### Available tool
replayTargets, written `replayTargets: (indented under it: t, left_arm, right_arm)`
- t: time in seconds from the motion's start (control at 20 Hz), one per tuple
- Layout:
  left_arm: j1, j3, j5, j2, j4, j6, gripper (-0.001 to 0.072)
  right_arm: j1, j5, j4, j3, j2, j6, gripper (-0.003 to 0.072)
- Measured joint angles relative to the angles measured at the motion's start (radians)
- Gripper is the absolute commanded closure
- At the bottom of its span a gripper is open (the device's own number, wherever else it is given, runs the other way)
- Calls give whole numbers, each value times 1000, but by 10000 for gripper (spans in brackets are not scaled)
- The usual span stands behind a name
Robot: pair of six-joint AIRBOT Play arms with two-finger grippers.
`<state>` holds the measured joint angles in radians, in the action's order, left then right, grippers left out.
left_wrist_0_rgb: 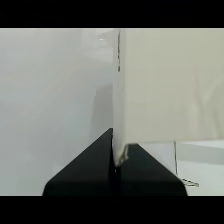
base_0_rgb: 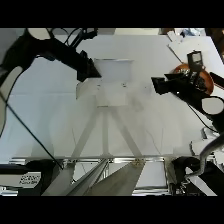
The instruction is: Fold the box and place the chain.
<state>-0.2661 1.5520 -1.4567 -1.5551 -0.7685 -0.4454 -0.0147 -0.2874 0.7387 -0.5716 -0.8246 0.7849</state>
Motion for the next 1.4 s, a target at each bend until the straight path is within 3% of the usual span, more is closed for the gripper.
replayTargets:
  t: [0.1, 0.25, 0.45, 0.65, 0.9, 1.4]
  left_arm:
    - [2, -114, -6, 77, 16, 19, 712]
    - [3, -293, 71, 153, 29, 79, 708]
    - [3, -424, 204, 135, 63, 177, 707]
    - [3, -462, 287, 33, 139, 325, 707]
    - [3, -474, 315, -87, 198, 531, 707]
    - [3, -476, 343, -161, 235, 761, 707]
  right_arm:
    - [0, 7, 25, 0, 28, 0, 44]
    - [0, 13, 50, 0, 48, 0, 43]
    - [0, 8, 63, 0, 56, 16, 43]
    - [0, -21, 68, 0, 58, 28, 43]
    - [0, -59, 69, 0, 59, 33, 43]
    - [0, -74, 70, 0, 59, 34, 42]
